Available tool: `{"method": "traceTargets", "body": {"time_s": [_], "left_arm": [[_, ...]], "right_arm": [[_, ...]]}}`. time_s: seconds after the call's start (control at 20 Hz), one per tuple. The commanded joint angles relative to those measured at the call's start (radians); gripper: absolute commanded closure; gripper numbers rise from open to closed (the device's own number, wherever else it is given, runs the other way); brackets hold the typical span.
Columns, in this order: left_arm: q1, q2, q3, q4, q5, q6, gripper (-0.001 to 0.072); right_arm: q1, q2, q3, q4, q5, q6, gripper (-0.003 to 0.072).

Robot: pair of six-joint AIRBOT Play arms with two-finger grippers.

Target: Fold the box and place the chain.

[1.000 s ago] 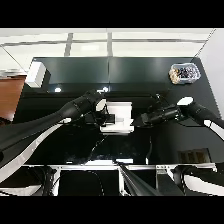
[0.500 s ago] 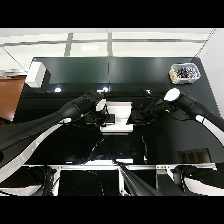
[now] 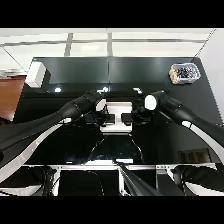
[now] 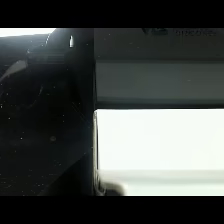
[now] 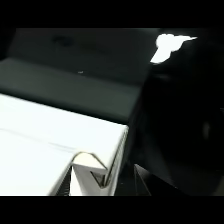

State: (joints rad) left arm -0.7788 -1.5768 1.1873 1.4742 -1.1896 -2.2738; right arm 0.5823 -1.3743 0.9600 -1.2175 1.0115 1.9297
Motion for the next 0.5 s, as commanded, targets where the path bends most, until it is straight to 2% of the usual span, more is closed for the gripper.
{"method": "traceTargets", "body": {"time_s": [0.0, 0.3, 0.35, 0.45], "left_arm": [[0.0, 0.001, 0.001, 0.001, 0.0, 0.0, 0.0684], [0.0, 0.001, 0.001, 0.001, 0.0, 0.0, 0.0685], [0.0, 0.001, 0.001, 0.001, 0.0, 0.0, 0.0684], [0.0, 0.001, 0.001, 0.001, 0.0, 0.0, 0.0684]], "right_arm": [[0.074, -0.001, 0.013, -0.203, 0.014, 0.232, 0.0261], [0.111, -0.026, 0.013, -0.257, 0.028, 0.354, 0.0264], [0.112, -0.036, 0.013, -0.253, 0.047, 0.355, 0.0336], [0.117, -0.045, 0.013, -0.25, 0.057, 0.355, 0.0338]]}}
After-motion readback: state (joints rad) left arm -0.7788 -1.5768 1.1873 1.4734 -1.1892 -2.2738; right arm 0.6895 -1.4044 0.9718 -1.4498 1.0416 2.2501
